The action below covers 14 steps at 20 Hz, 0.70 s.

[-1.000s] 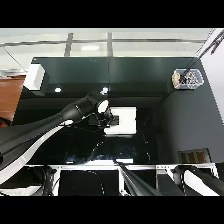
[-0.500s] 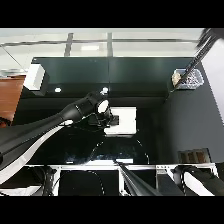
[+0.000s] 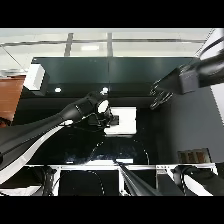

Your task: Fold the box and place the chain.

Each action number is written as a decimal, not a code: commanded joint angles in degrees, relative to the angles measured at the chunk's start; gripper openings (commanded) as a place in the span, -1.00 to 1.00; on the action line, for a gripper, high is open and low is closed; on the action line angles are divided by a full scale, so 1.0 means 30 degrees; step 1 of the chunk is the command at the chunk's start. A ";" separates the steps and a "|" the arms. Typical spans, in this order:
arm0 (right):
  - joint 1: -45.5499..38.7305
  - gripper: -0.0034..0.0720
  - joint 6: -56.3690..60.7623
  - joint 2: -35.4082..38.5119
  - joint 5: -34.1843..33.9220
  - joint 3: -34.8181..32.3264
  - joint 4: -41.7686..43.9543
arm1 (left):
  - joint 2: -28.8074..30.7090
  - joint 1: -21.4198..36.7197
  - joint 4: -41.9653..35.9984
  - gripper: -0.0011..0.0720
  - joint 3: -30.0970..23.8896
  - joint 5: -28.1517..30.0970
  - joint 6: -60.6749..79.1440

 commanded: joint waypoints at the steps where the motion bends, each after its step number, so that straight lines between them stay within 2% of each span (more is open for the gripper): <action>1: 0.1698 -0.86 -0.0291 0.0007 -0.2098 -0.3140 0.0801 | -0.0007 0.0015 0.0007 -0.88 0.0022 0.0000 0.0007; 4: 0.2892 -0.87 -0.0350 -0.0022 -0.3198 -0.5625 0.0313 | -0.0007 0.0015 0.0007 -0.88 0.0022 0.0000 0.0000; 8: 0.3818 -0.86 -0.0291 -0.0029 -0.6681 -0.8808 0.0328 | -0.0007 0.0015 0.0007 -0.88 0.0022 0.0007 0.0000; 14: 0.4779 -0.86 0.0029 -0.0066 -0.9224 -1.1060 0.0342 | -0.0007 0.0015 0.0007 -0.88 0.0022 0.0022 0.0007</action>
